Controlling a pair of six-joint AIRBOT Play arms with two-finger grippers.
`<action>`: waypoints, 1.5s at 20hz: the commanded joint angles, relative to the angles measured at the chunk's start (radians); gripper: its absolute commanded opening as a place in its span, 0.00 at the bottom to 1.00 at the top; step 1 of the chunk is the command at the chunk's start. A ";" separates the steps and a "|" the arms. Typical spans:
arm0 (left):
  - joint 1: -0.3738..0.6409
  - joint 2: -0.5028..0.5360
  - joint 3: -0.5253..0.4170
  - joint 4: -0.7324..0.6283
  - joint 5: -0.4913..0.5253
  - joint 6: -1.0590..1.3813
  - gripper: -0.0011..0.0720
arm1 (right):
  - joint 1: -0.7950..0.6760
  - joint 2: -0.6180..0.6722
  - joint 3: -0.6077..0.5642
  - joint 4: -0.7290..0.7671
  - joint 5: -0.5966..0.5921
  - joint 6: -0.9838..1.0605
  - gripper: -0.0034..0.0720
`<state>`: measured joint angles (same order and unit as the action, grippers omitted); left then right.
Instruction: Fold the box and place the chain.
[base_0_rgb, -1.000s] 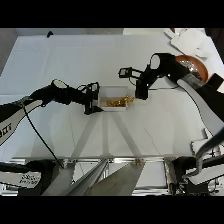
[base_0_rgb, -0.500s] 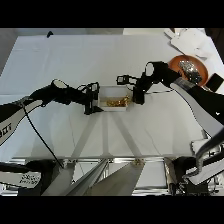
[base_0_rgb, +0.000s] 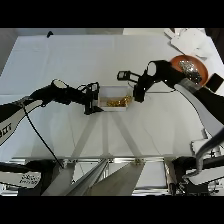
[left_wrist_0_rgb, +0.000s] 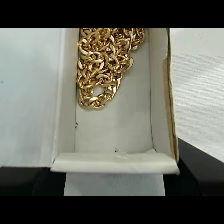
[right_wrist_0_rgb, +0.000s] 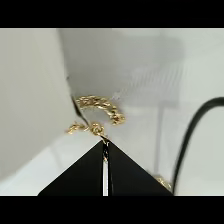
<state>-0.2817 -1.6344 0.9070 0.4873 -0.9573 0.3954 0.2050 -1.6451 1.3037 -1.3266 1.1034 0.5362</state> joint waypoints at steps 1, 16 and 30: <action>0.000 0.000 0.000 0.000 0.000 0.000 0.53 | 0.000 0.108 0.001 0.033 -0.005 0.018 0.06; 0.000 0.000 0.000 0.000 0.000 0.000 0.53 | 0.188 0.259 0.001 0.263 -0.109 0.037 0.08; 0.000 0.000 0.000 0.000 0.000 0.000 0.53 | -0.132 0.253 -0.132 0.300 0.000 -0.290 0.61</action>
